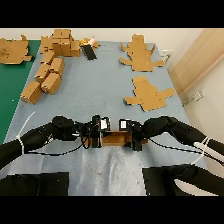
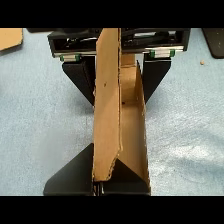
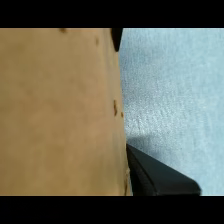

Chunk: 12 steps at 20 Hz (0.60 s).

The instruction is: Fold the box.

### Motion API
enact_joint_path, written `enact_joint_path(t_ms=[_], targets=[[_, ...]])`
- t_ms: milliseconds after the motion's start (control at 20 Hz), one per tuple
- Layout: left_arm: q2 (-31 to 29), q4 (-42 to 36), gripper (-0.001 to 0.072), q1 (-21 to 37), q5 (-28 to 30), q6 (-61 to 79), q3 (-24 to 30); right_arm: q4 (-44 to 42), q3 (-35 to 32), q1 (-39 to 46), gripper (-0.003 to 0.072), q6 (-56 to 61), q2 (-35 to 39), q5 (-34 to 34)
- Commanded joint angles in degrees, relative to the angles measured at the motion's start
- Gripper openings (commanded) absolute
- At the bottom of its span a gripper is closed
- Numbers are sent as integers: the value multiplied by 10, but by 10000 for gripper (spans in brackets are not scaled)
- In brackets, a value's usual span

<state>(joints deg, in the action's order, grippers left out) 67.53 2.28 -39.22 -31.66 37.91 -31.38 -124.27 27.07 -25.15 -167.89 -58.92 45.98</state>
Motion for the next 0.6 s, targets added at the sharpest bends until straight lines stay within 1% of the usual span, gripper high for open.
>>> enact_joint_path(t_ms=[0,400,550], targets=[[0,0,11,0,0,0,0,0,1,-2,632,0,-1,0],[0,0,11,0,0,0,0,0,1,-2,632,1,0,0],[0,0,11,0,0,0,0,0,0,-2,612,1,0,0]])
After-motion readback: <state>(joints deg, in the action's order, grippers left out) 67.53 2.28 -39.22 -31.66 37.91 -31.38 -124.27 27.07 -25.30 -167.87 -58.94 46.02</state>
